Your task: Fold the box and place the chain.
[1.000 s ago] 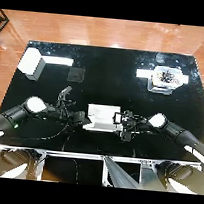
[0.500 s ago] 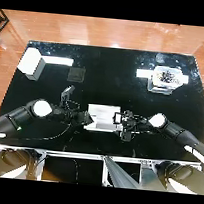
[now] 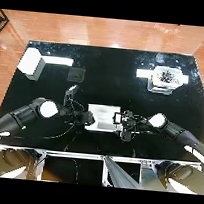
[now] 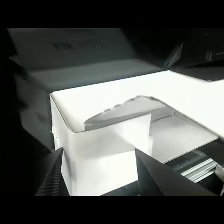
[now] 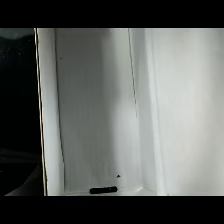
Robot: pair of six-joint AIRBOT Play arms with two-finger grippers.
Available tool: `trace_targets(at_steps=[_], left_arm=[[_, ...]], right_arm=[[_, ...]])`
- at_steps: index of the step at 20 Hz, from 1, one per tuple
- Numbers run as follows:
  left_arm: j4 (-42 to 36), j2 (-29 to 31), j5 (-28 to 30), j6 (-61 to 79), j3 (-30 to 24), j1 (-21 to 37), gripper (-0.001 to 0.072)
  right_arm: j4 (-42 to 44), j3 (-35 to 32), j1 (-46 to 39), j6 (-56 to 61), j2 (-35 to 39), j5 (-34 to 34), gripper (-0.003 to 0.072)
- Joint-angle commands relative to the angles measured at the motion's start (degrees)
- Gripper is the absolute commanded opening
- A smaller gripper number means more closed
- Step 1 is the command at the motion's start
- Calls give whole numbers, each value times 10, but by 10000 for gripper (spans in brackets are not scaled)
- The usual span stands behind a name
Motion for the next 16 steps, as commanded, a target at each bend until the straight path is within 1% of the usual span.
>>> trace_targets(at_steps=[1,6,9,16], left_arm=[[7,-11,3,-7,2,-9,550],[8,-43,26,-7,2,-9,548],[8,-45,40,-17,2,-10,548],[15,-45,33,-82,5,-38,544]], right_arm=[[0,0,0,0,0,0,357],[0,0,0,0,0,0,356],[0,0,0,0,0,0,357],[0,0,0,0,0,0,356]])
